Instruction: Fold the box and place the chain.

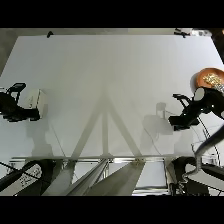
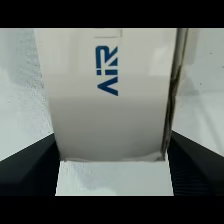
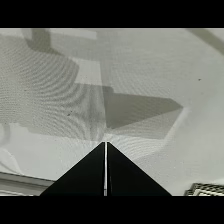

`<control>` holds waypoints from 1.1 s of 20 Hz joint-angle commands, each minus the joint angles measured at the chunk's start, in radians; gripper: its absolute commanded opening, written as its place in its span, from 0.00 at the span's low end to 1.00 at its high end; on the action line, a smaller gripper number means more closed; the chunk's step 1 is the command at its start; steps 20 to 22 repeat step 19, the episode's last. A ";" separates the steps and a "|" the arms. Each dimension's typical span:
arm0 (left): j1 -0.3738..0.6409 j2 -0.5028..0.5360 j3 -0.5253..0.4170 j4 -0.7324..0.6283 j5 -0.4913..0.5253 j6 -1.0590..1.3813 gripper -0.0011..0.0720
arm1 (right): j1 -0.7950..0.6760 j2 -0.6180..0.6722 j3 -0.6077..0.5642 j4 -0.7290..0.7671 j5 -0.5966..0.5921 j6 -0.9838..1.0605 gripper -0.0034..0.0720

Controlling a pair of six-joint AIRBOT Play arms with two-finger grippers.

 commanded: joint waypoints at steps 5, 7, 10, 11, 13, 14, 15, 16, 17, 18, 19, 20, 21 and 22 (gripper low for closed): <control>-0.066 0.173 0.000 -0.037 0.040 0.012 0.96 | 0.000 0.000 0.001 0.000 0.000 0.000 0.07; -0.091 0.221 0.000 -0.095 0.067 -0.033 0.96 | 0.000 0.000 0.001 0.000 0.000 0.000 0.07; -0.123 0.248 0.000 -0.267 0.166 -0.073 0.91 | 0.000 0.000 0.001 0.000 0.000 0.000 0.07; -0.137 0.248 -0.001 -0.293 0.191 -0.072 0.84 | 0.000 0.000 0.001 0.000 0.000 0.000 0.07; -0.175 0.248 -0.003 -0.293 0.200 -0.074 0.84 | 0.000 0.000 0.001 0.000 0.000 0.000 0.07; -0.196 0.248 -0.010 -0.300 0.190 -0.077 0.84 | 0.000 0.000 0.001 0.000 0.000 0.000 0.07; -0.220 0.248 -0.025 -0.310 0.160 -0.082 0.85 | 0.000 0.000 0.001 0.000 0.000 0.000 0.07; -0.245 0.247 -0.043 -0.324 0.122 -0.097 0.88 | 0.000 0.000 0.001 0.000 0.000 0.000 0.07; -0.274 0.247 -0.066 -0.340 0.079 -0.107 0.88 | 0.000 0.000 0.001 0.000 0.000 0.000 0.07; -0.306 0.246 -0.087 -0.346 0.043 -0.116 0.88 | 0.000 0.000 0.001 0.000 0.000 0.000 0.07; -0.343 0.243 -0.107 -0.347 0.023 -0.122 0.88 | 0.000 0.000 0.001 0.000 0.000 0.000 0.07; -0.343 0.243 -0.107 -0.347 0.023 -0.122 0.88 | 0.000 0.000 0.001 0.000 0.000 0.000 0.07; -0.343 0.243 -0.107 -0.347 0.023 -0.122 0.88 | 0.000 0.000 0.001 0.000 0.000 0.000 0.07; -0.343 0.243 -0.107 -0.347 0.023 -0.122 0.88 | 0.000 0.000 0.001 0.000 0.000 0.000 0.07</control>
